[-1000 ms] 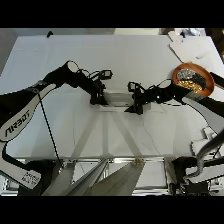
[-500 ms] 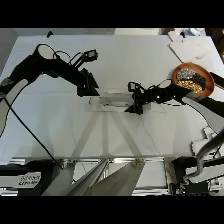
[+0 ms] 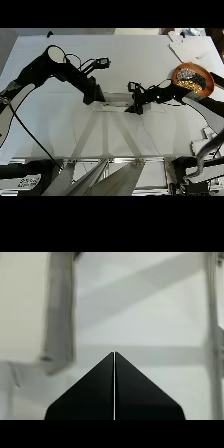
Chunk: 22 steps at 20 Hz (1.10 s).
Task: Fold the box and place the chain.
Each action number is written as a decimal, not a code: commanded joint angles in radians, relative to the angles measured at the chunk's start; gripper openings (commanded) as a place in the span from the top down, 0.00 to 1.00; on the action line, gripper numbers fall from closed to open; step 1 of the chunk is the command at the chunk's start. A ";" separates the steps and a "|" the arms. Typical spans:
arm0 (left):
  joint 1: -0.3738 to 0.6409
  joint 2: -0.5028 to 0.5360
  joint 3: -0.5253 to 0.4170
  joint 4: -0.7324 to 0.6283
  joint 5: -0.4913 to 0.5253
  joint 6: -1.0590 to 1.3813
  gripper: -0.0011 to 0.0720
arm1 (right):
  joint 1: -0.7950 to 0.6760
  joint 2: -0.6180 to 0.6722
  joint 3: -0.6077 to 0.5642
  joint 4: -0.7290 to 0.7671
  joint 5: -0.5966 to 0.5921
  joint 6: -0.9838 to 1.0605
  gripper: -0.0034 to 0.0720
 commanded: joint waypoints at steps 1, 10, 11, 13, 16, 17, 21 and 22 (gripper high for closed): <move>-0.035 -0.043 0.000 0.004 0.330 -0.064 0.97 | 0.000 -0.001 0.001 0.000 0.001 0.000 0.28; -0.031 -0.195 0.000 0.006 0.666 -0.265 0.97 | -0.001 0.000 0.001 0.000 0.001 0.000 0.28; -0.032 -0.208 0.000 0.005 0.659 -0.265 0.97 | -0.001 0.000 0.001 0.000 0.001 0.000 0.28; -0.032 -0.219 0.000 0.004 0.653 -0.264 0.97 | 0.000 0.000 0.001 0.000 0.001 0.000 0.28; -0.029 -0.190 0.001 0.005 0.649 -0.256 0.97 | 0.000 0.000 0.001 0.000 0.001 0.000 0.28; -0.029 -0.171 0.001 0.009 0.642 -0.251 0.97 | 0.000 0.000 0.001 0.000 0.001 0.000 0.28; -0.002 -0.063 0.001 0.011 0.545 -0.187 0.97 | -0.001 0.000 0.001 0.000 0.001 0.000 0.28; 0.014 -0.040 0.001 0.015 0.501 -0.173 0.97 | 0.000 0.000 0.001 0.000 0.001 0.000 0.28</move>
